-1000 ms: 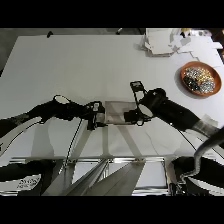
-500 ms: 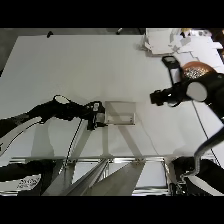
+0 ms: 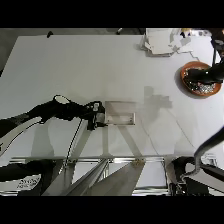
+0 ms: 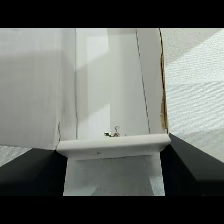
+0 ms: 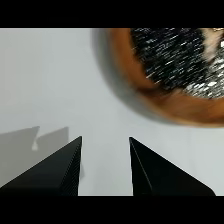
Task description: Fold the box and place the chain.
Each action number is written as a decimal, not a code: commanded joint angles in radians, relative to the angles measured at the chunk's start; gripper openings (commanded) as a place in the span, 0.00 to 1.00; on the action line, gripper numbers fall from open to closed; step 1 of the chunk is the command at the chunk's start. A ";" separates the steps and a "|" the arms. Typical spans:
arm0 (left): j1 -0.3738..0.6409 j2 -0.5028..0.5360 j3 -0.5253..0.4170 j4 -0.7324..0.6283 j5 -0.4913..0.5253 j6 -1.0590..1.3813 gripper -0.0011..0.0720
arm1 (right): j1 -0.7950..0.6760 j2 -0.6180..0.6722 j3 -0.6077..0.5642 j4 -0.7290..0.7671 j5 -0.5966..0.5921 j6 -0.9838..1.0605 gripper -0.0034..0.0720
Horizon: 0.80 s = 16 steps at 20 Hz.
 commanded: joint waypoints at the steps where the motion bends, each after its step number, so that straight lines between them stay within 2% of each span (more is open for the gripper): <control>1: 0.001 0.001 0.000 0.000 0.000 0.000 0.13 | -0.102 -0.184 0.128 0.004 -0.017 -0.023 0.42; 6: 0.001 0.001 0.000 0.000 0.000 0.000 0.13 | -0.123 -0.329 0.171 0.004 -0.011 -0.015 0.42; 15: 0.001 0.001 0.000 0.000 0.000 0.000 0.13 | -0.123 -0.389 0.171 0.008 -0.034 -0.011 0.39; 16: 0.001 0.001 0.000 0.000 0.000 0.000 0.13 | -0.123 -0.391 0.171 0.009 -0.048 -0.011 0.36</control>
